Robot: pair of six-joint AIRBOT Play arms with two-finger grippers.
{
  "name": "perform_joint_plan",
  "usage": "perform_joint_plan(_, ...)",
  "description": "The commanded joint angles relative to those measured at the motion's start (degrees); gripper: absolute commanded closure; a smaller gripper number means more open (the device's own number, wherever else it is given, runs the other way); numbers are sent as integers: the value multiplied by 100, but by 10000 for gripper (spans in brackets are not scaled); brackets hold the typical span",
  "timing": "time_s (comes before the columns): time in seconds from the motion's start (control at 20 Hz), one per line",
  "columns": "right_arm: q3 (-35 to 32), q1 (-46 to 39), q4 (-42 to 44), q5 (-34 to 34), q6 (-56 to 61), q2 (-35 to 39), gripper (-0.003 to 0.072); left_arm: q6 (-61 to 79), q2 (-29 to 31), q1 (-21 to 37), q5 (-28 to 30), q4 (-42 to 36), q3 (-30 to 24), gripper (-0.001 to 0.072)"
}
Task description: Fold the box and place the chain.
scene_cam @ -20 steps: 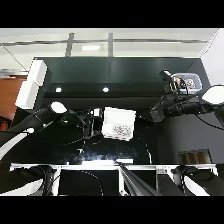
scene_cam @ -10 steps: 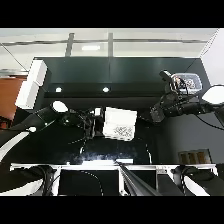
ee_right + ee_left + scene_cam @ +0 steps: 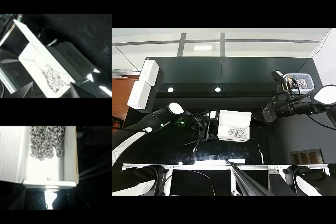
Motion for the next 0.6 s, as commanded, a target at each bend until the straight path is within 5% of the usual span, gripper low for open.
perform_joint_plan(0.0, 2, -2, -138, -7, 0, 4, 147, 7, -4, -9, -9, -42, 4, 8)
perform_joint_plan(0.3, 7, -138, -1235, 48, 297, 9, 147, -44, -7, -7, -35, -44, 0, 4)
perform_joint_plan(0.55, 7, -787, -1285, 278, 323, 9, 148, -960, -7, -4, -201, 485, 192, 4)
